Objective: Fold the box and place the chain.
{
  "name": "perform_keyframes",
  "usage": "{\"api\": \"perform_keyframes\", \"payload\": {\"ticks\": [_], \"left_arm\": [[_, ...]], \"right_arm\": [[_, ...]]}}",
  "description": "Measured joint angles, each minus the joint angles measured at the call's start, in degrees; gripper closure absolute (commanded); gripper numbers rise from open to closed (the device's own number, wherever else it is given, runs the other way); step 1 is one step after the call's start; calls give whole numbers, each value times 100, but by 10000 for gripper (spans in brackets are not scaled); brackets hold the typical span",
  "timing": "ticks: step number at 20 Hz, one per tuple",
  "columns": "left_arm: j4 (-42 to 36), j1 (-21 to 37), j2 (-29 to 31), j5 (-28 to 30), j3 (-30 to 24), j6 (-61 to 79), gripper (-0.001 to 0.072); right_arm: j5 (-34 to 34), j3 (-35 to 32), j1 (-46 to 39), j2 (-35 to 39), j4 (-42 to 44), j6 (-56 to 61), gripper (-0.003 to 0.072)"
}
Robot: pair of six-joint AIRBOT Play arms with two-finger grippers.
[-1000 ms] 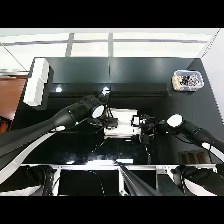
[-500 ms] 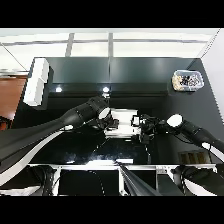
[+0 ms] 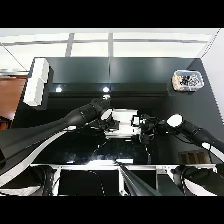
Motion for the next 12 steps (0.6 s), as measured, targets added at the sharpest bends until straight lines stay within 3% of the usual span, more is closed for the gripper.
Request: {"api": "perform_keyframes", "payload": {"ticks": [6,7,8,9,12], "left_arm": [[0,0,0,0,44,-22,380],[0,0,0,0,44,-22,435],[-2,0,0,0,46,-28,586],[-9,0,0,11,48,-39,669],[13,0,0,-4,50,-63,685]], "right_arm": [[0,0,0,0,-2,0,491],[0,0,0,0,0,0,492],[0,0,0,0,0,2,491],[0,0,0,0,0,0,492],[9,0,0,0,2,11,492]]}}
